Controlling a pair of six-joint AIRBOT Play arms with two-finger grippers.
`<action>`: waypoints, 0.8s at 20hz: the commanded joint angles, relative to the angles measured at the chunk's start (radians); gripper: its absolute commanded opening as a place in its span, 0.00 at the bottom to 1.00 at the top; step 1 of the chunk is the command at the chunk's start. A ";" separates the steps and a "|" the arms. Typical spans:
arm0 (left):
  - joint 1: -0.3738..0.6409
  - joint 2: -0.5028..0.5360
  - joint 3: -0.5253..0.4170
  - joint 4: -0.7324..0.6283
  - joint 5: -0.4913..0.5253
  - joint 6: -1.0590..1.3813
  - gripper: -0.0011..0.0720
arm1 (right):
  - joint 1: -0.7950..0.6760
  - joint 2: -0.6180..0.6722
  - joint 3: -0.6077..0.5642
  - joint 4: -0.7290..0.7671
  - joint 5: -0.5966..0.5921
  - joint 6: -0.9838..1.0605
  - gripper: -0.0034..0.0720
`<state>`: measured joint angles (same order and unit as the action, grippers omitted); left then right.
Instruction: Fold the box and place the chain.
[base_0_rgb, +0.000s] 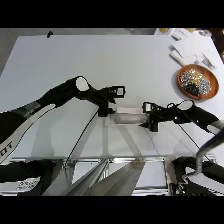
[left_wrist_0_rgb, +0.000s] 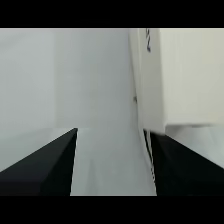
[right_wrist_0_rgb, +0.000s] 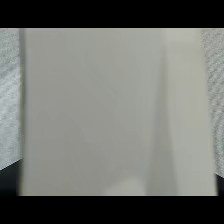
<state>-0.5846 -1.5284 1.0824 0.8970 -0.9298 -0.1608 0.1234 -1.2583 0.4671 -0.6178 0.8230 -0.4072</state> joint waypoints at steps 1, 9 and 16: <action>0.015 0.074 0.000 0.233 -0.032 -0.213 0.71 | -0.001 0.000 0.000 -0.002 -0.001 -0.001 0.47; -0.057 0.234 0.000 0.250 -0.219 -0.338 0.02 | -0.001 0.000 0.000 -0.003 0.000 -0.001 0.47; -0.371 0.163 0.000 0.219 0.092 -0.338 0.02 | -0.001 0.000 0.000 -0.003 0.000 -0.001 0.47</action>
<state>-0.8486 -1.3365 1.0817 1.1240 -1.0130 -0.4934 0.1234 -1.2583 0.4671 -0.6201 0.8223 -0.4080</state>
